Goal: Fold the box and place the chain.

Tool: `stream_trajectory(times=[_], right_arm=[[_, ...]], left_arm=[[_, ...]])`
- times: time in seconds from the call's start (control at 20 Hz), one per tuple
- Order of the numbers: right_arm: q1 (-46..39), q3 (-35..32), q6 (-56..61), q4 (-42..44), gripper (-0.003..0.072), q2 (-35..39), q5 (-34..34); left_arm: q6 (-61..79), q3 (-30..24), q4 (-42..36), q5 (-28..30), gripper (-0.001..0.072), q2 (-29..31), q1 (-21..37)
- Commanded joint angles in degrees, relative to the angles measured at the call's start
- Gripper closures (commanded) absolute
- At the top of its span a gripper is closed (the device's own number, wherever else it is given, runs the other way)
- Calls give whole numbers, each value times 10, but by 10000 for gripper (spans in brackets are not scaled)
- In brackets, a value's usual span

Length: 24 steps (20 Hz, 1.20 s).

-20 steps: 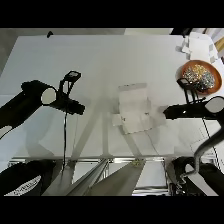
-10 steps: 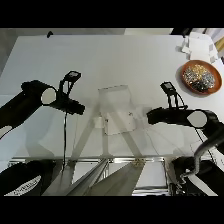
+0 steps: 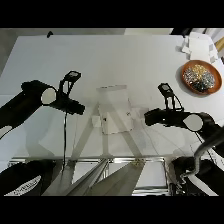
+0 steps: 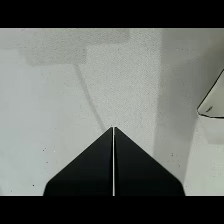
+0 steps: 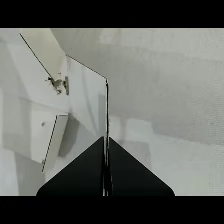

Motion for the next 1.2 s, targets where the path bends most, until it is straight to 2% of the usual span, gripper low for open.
stream_trajectory(times=[0.0,0.2,0.3,0.35,0.4,0.45,0.5,0.55,0.7,0.75,0.8,0.85,1.0,1.15], right_arm=[[1,-1,1,-1,673,0,-1],[1,-1,1,-1,673,0,-1],[1,-1,1,-1,672,0,-1],[1,-1,1,-1,672,0,-1],[1,-1,1,-1,672,0,-1],[1,-1,1,-1,672,0,0],[1,-1,1,-1,672,0,0],[1,-1,1,-1,672,0,1],[1,-1,1,-1,672,0,1],[1,-1,1,-1,672,0,1],[1,-1,1,-1,672,0,1],[1,-1,1,-1,672,0,1],[1,-1,1,-1,672,0,1],[1,-1,1,-1,672,0,1]], left_arm=[[0,0,0,0,701,0,0],[0,0,-7,0,701,0,0],[2,-2,-10,41,698,-2,0],[15,-2,-10,64,602,-2,0],[39,-2,-10,92,356,-4,0],[56,-1,-11,112,282,-6,3],[95,2,-31,120,282,-10,13],[146,7,-83,118,280,-16,31],[445,22,-419,63,278,-53,138],[532,22,-518,37,278,-64,172],[600,22,-584,14,278,-76,199],[641,22,-612,-5,277,-85,214],[689,22,-605,-42,248,-118,214],[699,22,-605,-42,205,-163,192]])
